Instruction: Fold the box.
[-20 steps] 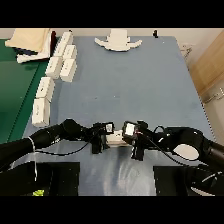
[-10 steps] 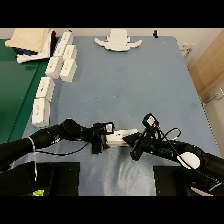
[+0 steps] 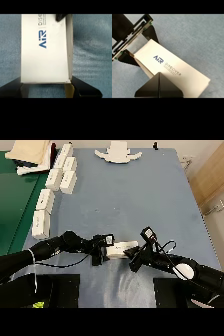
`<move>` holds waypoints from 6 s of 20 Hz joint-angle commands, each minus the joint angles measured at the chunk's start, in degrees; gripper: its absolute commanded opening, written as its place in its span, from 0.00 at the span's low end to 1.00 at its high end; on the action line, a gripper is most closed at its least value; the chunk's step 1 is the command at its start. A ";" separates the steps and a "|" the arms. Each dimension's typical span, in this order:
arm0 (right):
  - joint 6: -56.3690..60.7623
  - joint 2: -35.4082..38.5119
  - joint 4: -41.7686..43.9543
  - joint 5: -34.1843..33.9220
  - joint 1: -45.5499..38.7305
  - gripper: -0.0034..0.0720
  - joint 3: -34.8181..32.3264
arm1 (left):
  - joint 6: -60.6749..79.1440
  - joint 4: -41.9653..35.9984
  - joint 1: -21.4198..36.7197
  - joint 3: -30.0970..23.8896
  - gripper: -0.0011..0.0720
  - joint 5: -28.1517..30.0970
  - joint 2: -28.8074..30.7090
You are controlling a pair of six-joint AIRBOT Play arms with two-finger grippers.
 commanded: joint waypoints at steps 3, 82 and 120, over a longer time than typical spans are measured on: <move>-0.02 -1.14 0.09 2.38 0.04 0.05 -0.68 | 0.02 0.00 -0.02 -0.02 0.44 0.00 0.02; 53.48 -22.05 -48.92 35.80 -19.78 0.05 38.25 | -64.72 30.40 43.25 28.59 0.44 15.39 -18.62; 53.51 -22.16 -50.62 35.43 -19.78 0.05 38.25 | -64.54 32.81 43.23 55.08 0.45 15.02 -41.77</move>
